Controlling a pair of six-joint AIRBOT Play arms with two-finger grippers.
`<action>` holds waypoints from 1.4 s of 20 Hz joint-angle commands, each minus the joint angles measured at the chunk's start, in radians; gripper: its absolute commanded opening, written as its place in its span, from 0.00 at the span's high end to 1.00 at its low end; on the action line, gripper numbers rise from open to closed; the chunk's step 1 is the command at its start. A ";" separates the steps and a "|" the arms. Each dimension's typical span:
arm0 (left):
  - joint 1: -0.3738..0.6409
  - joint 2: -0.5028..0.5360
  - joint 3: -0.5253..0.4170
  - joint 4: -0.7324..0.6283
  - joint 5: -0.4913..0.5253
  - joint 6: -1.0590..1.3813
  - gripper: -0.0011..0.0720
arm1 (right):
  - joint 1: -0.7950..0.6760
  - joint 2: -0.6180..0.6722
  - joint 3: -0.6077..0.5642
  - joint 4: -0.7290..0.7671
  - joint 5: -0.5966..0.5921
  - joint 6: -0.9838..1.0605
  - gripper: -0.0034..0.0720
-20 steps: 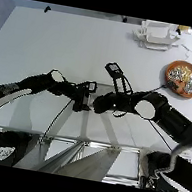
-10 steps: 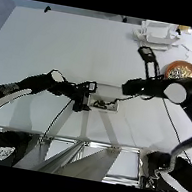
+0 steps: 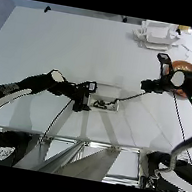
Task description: Fold the box and place the chain.
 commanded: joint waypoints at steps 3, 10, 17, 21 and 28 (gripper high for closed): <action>0.000 0.001 0.000 0.001 0.009 0.000 0.74 | -0.016 -0.098 -0.001 -0.021 -0.012 0.000 0.59; 0.000 0.001 0.000 0.000 0.009 0.000 0.74 | -0.016 -0.164 -0.001 -0.021 -0.061 0.000 0.59; 0.000 0.001 0.000 0.000 0.009 0.000 0.74 | -0.016 -0.207 -0.001 -0.021 -0.061 0.000 0.60; 0.000 0.001 0.000 0.000 0.009 0.000 0.74 | -0.013 -0.197 -0.001 -0.023 -0.042 -0.003 0.94; 0.000 0.001 0.000 0.000 0.009 0.000 0.74 | 0.075 -0.052 -0.001 -0.053 0.060 -0.009 0.94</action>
